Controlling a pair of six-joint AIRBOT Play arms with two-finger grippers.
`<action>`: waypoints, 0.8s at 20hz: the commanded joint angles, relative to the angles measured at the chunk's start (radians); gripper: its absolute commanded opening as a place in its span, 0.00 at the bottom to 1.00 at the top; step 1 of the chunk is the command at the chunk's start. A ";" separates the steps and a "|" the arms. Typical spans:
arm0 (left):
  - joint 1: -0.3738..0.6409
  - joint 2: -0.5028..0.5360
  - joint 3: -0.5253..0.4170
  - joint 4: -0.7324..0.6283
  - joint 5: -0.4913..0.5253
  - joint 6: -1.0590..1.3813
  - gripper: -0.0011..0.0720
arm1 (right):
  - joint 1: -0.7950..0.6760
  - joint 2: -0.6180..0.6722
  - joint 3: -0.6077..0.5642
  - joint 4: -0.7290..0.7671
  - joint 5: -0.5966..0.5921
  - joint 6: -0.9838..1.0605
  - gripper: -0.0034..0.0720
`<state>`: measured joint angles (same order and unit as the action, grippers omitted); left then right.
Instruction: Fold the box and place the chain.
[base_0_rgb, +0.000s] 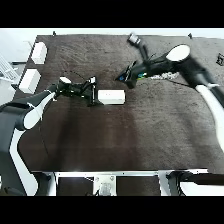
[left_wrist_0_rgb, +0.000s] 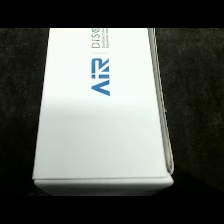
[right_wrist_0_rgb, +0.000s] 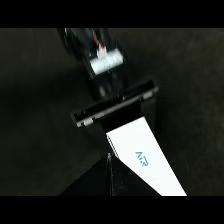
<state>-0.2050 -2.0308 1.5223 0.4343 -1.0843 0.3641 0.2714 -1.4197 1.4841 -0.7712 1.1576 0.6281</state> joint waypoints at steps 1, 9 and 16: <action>0.001 -0.001 0.000 0.002 0.002 0.003 0.64 | 0.000 0.226 -0.085 -0.103 -0.007 0.177 0.06; 0.001 -0.001 0.000 -0.009 0.002 0.003 0.64 | 0.000 0.652 -0.547 -0.185 -0.176 0.364 0.06; 0.008 0.011 0.004 -0.025 -0.031 -0.033 0.04 | 0.000 0.744 -0.676 -0.184 -0.190 0.428 0.06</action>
<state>-0.2028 -2.0285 1.5238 0.4206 -1.1053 0.3626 0.2714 -0.7113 0.8581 -0.9504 0.9821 1.0191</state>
